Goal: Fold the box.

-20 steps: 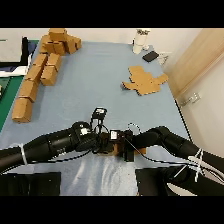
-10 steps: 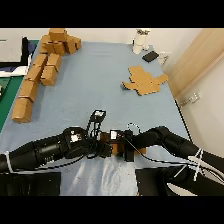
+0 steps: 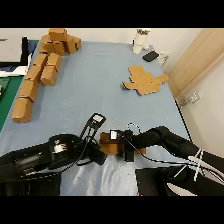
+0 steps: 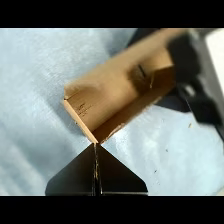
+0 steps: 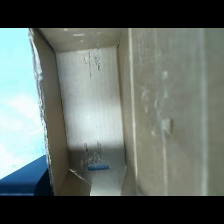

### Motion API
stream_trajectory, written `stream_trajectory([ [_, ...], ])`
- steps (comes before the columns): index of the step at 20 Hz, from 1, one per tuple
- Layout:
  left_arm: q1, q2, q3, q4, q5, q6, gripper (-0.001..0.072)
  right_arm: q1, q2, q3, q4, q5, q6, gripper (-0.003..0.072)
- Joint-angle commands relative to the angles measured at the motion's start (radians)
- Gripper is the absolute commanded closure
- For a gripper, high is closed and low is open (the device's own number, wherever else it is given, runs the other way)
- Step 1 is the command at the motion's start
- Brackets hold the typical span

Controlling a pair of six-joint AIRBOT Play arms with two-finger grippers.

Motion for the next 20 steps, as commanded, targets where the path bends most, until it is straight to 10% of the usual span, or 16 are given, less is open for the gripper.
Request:
stream_trajectory([
  [1,0.031,0.154,-0.129,-0.135,0.161,0.38,0.0698,0.0,0.0,0.0,0.0,0.0,0.0,0.0146],
  [5,0.276,0.237,-0.272,-0.811,0.288,0.934,0.0697,0.0,0.0,0.0,0.0,0.0,0.0,0.0146],
  [16,0.446,0.185,-0.272,-0.865,0.124,1.457,0.0698,0.0,0.0,0.0,0.0,0.0,0.0,0.0146],
  [20,0.568,0.055,-0.269,-1.176,-0.08,1.924,0.0699,0.0,0.001,0.0,0.0,0.0,0.0,0.0146],
])
